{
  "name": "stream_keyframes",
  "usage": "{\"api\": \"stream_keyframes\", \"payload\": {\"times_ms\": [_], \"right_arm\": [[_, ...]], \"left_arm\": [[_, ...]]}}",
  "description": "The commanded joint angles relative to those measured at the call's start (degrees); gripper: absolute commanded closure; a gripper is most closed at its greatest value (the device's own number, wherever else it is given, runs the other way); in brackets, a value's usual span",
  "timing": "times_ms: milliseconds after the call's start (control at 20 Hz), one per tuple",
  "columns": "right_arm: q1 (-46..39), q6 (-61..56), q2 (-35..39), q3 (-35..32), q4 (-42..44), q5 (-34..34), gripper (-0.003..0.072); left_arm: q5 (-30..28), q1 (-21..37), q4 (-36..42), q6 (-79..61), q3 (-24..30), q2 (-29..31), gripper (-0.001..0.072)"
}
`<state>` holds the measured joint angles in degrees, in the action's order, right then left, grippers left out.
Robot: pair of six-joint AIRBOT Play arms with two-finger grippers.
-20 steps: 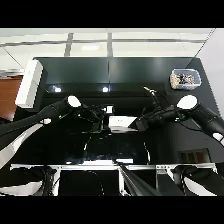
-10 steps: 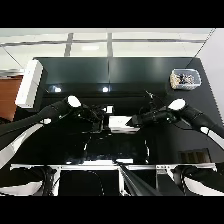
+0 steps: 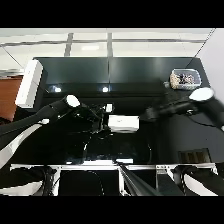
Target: Fold the box and place the chain.
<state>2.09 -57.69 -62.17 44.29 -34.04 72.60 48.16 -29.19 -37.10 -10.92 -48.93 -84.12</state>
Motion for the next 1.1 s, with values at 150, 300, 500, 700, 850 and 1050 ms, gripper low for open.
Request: {"api": "stream_keyframes", "payload": {"times_ms": [150,300,500,700,850,1050], "right_arm": [[-15.5,-4.1,12.8,1.5,-11.1,8.8,0.0675],[-16.1,-4.1,13.0,1.3,-10.8,7.7,0.0675],[-16.1,-4.0,13.0,1.2,-10.8,5.0,0.0674],[-16.1,-3.5,13.0,1.2,-10.8,4.2,0.0674],[-16.1,-3.3,13.0,1.2,-11.1,4.2,0.0674],[-16.1,-2.9,13.0,1.2,-11.1,3.5,0.0674]], "left_arm": [[1.7,0.1,-12.6,13.3,-1.8,8.7,-0.0003],[3.5,-2.3,-4.2,14.2,-5.8,9.3,-0.0002],[0.3,-8.9,-2.3,21.0,-12.8,2.3,-0.0002],[0.7,-10.8,-2.3,27.9,-17.5,-5.9,-0.0002],[2.3,-10.8,-2.3,29.3,-17.8,-7.4,-0.0002],[4.5,-10.8,-2.8,29.4,-17.8,-7.5,-0.0001]]}}
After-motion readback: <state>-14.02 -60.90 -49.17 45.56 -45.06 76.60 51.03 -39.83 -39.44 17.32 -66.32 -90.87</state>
